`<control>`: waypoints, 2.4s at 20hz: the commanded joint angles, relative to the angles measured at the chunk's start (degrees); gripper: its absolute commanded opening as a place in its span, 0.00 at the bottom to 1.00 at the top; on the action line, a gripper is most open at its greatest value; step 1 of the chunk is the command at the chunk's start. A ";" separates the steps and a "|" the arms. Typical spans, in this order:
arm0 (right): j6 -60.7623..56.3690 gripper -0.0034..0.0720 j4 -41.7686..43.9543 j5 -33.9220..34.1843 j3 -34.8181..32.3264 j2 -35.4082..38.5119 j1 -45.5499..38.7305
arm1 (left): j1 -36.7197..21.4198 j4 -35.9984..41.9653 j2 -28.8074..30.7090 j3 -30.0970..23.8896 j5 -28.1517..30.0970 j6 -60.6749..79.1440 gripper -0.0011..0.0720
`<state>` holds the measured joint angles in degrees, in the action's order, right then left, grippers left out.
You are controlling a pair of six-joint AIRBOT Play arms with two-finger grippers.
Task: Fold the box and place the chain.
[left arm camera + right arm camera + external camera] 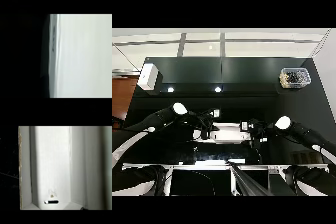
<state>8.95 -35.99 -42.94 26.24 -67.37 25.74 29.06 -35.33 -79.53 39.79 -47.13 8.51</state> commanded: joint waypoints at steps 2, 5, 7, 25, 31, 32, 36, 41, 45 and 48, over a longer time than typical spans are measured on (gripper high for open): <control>-0.76 0.83 -0.48 0.20 -0.52 -0.07 0.09 | 0.02 -0.02 -0.02 -0.02 0.00 0.02 0.05; -1.22 0.83 -0.44 0.74 -0.52 -0.07 0.09 | 0.02 -0.02 -0.02 -0.02 0.00 0.02 0.05; -1.22 0.83 -0.44 0.74 -0.52 -0.07 0.09 | 0.02 -0.02 -0.02 -0.02 0.00 0.02 0.05; -1.20 0.59 -0.63 0.66 -0.52 -0.07 0.09 | -2.36 -12.15 10.21 1.42 -2.19 -12.96 0.99; -1.18 0.59 -0.66 1.29 -0.52 -0.04 0.09 | -7.13 -20.13 17.44 1.40 -15.56 -44.28 0.91; -1.18 0.59 -0.63 1.38 -0.52 -0.04 0.09 | -7.13 -20.28 17.42 1.31 -19.10 -49.35 0.69; -1.18 0.59 -0.61 1.42 -0.52 -0.04 0.09 | -6.99 -16.24 17.44 0.48 -28.41 -54.18 0.04; -1.18 0.59 -0.61 1.42 -0.52 -0.04 0.09 | -4.52 20.98 17.35 -7.30 -7.76 -41.55 0.04; -1.18 0.59 -0.61 1.44 -0.52 -0.04 0.09 | 2.67 29.20 14.23 -8.59 14.19 -26.58 0.05; -1.18 0.59 -0.61 1.44 -0.52 -0.04 0.09 | 5.55 28.63 10.64 -8.57 22.27 -23.06 0.05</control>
<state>7.75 -36.60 -41.52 25.74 -67.42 25.80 31.62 -10.41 -66.22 31.70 -36.69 -21.10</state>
